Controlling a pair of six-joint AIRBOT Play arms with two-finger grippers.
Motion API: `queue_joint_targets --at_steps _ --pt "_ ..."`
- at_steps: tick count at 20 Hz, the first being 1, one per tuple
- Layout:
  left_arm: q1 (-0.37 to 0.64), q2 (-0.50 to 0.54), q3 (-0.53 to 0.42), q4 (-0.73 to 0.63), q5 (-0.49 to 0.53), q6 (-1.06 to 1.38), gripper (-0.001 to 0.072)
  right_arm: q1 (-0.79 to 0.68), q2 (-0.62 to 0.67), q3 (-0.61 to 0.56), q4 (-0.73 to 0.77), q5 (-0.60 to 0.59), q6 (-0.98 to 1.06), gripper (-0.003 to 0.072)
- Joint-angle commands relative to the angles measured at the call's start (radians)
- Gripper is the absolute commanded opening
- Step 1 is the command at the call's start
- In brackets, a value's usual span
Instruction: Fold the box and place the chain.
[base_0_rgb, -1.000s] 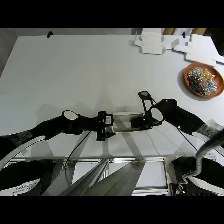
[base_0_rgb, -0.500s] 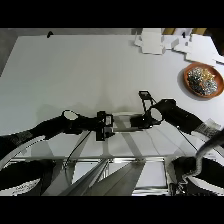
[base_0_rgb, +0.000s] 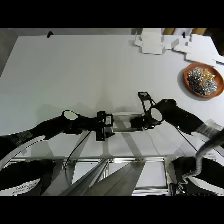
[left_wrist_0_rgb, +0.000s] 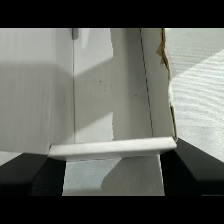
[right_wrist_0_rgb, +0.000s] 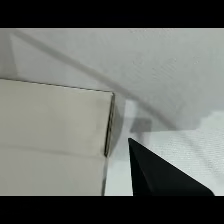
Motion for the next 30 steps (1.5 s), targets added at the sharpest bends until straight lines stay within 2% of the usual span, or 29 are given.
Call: queue_joint_targets --at_steps 1,5,7,10,11,12,15,19,22,26,30 --pt "0.001 0.000 0.000 -0.001 -0.002 0.000 0.0275 0.000 0.072 0.001 -0.013 0.037 -0.139 0.0355" --pt "0.001 0.000 0.000 -0.001 -0.002 0.000 0.0275 0.000 0.231 0.003 -0.038 0.129 -0.218 0.0364" --pt "0.001 0.000 0.000 -0.001 -0.002 0.000 0.0275 -0.018 0.306 0.047 -0.025 0.225 -0.296 0.0361" --pt "0.001 0.000 0.000 -0.001 -0.002 0.000 0.0275 -0.112 0.322 0.270 -0.027 0.401 -0.365 0.0355" --pt "0.001 0.000 0.000 -0.001 -0.002 0.000 0.0275 -0.156 0.322 0.348 -0.030 0.421 -0.390 0.0347" --pt "0.001 0.000 0.000 -0.001 -0.002 0.000 0.0275 -0.209 0.322 0.423 -0.042 0.423 -0.417 0.0304" --pt "0.001 0.000 0.000 -0.001 -0.002 0.000 0.0275 -0.377 0.322 0.536 -0.057 0.391 -0.445 0.0266" --pt "0.001 0.000 0.000 -0.001 -0.002 0.000 0.0275 -0.562 0.284 0.535 -0.076 0.373 -0.525 0.0268" --pt "0.001 0.000 0.000 -0.001 -0.002 0.000 0.0275 -0.666 0.239 0.535 -0.101 0.284 -0.544 0.0267" --pt "0.001 0.000 0.000 -0.001 -0.002 0.000 0.0275 -0.764 0.175 0.535 -0.101 0.138 -0.545 0.0269" --pt "0.001 0.000 0.000 -0.001 -0.002 0.000 0.0275 -0.813 0.103 0.535 -0.102 0.091 -0.546 0.0269"
